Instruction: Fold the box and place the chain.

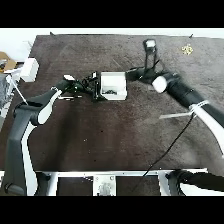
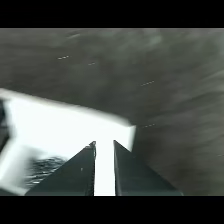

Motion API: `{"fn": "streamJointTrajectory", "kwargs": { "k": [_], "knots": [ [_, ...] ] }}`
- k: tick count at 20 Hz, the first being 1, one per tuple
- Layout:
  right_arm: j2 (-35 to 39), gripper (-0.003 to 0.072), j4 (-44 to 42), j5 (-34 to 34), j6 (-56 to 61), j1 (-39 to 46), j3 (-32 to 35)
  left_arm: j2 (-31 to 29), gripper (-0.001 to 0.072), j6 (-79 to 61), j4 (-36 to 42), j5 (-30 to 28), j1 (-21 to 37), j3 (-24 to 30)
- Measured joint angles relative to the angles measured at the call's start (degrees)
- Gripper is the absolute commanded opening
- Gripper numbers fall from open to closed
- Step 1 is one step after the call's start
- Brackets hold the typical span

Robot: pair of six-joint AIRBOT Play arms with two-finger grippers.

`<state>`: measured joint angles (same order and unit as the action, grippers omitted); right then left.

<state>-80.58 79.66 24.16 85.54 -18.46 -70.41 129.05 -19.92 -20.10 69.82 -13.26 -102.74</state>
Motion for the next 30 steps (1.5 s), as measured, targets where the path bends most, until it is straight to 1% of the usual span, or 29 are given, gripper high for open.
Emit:
{"fn": "streamJointTrajectory", "kwargs": {
  "k": [3, 7, 9, 13, 15, 17, 20, 21, 22, 25, 26, 30],
  "knots": [
    [-4.5, 0.0137, -17.97, 10.43, -20.96, 8.81, -8.44, 0.0, 0.0278, -0.02, 0.0, -0.04, 0.0, 0.0],
    [-14.47, 0.0137, -37.24, 23.19, -39.98, 16.9, -18.45, 0.0, 0.0278, 0.0, 0.0, -0.15, 0.0, 0.0],
    [-19.85, 0.0137, -44.35, 27.98, -47.17, 18.62, -22.49, 0.0, 0.0277, 0.0, -0.02, -0.17, 0.0, 0.0],
    [-28.74, 0.0138, -54.64, 33.51, -57.59, 19.61, -28.89, 0.0, 0.0277, 0.0, 0.0, -0.22, 0.0, 0.0],
    [-31.85, 0.0139, -57.64, 35.28, -61.81, 19.39, -30.84, 0.0, 0.0278, -0.02, 0.0, -0.22, 0.0, 0.0],
    [-33.9, 0.0168, -59.36, 37.55, -65.77, 19.02, -31.82, 0.0, 0.0277, 0.0, 0.0, -0.26, 0.0, 0.0],
    [-35.6, 0.0169, -59.98, 42.23, -70.73, 17.99, -32.44, 0.0, 0.0277, 0.0, 0.0, -0.31, 0.0, 0.0],
    [-35.85, 0.0265, -60.39, 43.89, -72.48, 17.79, -32.59, 0.0, 0.0278, 0.0, 0.0, -0.33, 0.0, 0.0],
    [-35.95, 0.0396, -60.81, 45.05, -74.07, 17.77, -32.7, 0.0, 0.0278, 0.0, 0.0, -0.35, 0.0, 0.0],
    [-36.15, 0.0393, -60.52, 49.83, -78.23, 17.44, -32.81, 0.0, 0.0278, 0.0, 0.0, -0.35, 0.0, 0.0],
    [-36.15, 0.0374, -59.91, 51.36, -79.03, 17.35, -32.83, 0.0, 0.0277, 0.0, 0.0, -0.35, 0.0, 0.0],
    [-36.2, 0.0373, -57.72, 56.87, -80.7, 17.22, -32.87, 0.0, 0.0278, 0.0, 0.0, -0.33, 0.0, 0.0]
  ]
}}
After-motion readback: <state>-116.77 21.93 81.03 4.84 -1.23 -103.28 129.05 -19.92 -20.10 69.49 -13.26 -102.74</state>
